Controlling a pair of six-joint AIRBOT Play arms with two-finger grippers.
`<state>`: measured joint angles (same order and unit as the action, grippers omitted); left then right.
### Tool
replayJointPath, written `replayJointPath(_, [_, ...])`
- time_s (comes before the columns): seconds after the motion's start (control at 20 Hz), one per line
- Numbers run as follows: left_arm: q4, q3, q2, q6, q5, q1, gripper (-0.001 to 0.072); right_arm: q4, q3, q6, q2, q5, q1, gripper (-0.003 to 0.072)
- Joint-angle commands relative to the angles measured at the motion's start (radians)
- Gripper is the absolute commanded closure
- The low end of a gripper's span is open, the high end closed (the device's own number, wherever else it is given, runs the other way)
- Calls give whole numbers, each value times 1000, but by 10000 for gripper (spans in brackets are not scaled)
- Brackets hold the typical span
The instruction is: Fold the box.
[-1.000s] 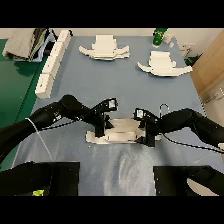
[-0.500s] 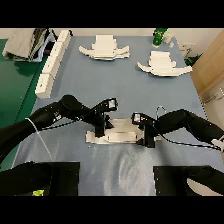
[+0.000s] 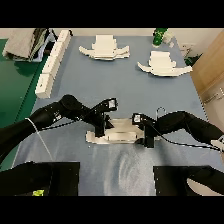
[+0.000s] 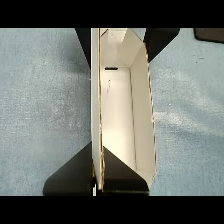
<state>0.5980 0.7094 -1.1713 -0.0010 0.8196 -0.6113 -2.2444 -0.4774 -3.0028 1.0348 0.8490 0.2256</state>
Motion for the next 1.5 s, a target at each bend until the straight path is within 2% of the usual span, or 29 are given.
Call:
replayJointPath(0.0, [0, 0, -1, 0, 0, 0, 695, -5, 6, 0, 1, -2, 2, 96])
replayJointPath(0.65, [0, 0, -1, 0, 0, 0, 695, 11, 11, 0, 26, -22, 44, 107])
replayJointPath(0.75, [0, 0, -1, 0, 0, 0, 694, 33, 12, 0, 24, -16, 44, 218])
replayJointPath(0.85, [0, 0, -1, 0, 0, 0, 694, 43, 11, 0, 24, -11, 44, 221])
replayJointPath(0.95, [0, 0, -1, 0, 0, 0, 695, 42, 11, 0, 21, -12, 44, 88])
replayJointPath(1.15, [0, 0, -1, 0, 0, 0, 694, 42, 11, 2, -44, -5, 43, 71])
replayJointPath(1.2, [0, 0, -1, 0, 0, 0, 694, 41, 13, 3, -51, -2, 43, 3])
replayJointPath(1.35, [0, 0, -1, 0, 0, 0, 694, 18, 35, 2, -51, -17, 43, -9])
replayJointPath(1.45, [0, 0, -1, 0, 0, 0, 694, 12, 58, 2, -51, -28, 44, 29])
